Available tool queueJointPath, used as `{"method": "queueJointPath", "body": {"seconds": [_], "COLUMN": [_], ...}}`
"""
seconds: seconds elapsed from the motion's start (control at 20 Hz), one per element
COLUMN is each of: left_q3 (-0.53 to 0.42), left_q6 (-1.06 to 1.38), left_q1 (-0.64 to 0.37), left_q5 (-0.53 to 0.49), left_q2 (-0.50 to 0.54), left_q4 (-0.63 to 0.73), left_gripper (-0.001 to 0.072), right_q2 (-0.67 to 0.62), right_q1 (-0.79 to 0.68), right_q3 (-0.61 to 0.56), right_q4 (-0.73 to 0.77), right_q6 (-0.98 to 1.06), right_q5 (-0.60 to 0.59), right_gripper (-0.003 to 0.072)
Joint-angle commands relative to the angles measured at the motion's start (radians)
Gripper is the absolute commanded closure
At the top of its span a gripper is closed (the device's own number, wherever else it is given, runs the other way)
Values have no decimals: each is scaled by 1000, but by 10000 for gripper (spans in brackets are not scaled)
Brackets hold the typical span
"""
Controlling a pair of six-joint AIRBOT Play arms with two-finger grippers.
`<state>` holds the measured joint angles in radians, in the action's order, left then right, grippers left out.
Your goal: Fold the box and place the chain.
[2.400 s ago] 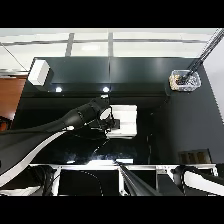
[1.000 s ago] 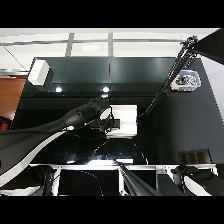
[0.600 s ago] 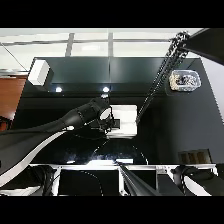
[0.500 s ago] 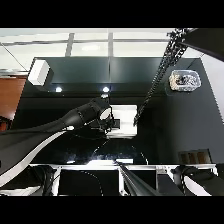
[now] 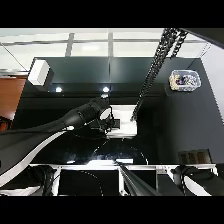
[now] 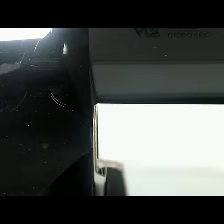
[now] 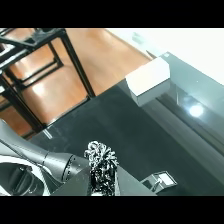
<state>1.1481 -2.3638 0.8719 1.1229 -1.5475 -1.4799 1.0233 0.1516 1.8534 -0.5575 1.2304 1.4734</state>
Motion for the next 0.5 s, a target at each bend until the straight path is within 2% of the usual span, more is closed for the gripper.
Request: {"method": "queueJointPath", "body": {"seconds": [0.0,0.25,0.45], "left_q3": [0,0,0], "left_q6": [0,0,0], "left_q1": [-1,-1,-1], "left_q5": [-1,0,0], "left_q2": [0,0,0], "left_q4": [0,0,0], "left_gripper": [686,686,686], "right_q2": [0,0,0], "right_q1": [9,151,162], "right_q3": [-11,-185,-364], "right_q4": [-7,-141,-222], "right_q6": [-2,0,7], "right_q5": [35,68,22], "right_gripper": [673,673,673]}}
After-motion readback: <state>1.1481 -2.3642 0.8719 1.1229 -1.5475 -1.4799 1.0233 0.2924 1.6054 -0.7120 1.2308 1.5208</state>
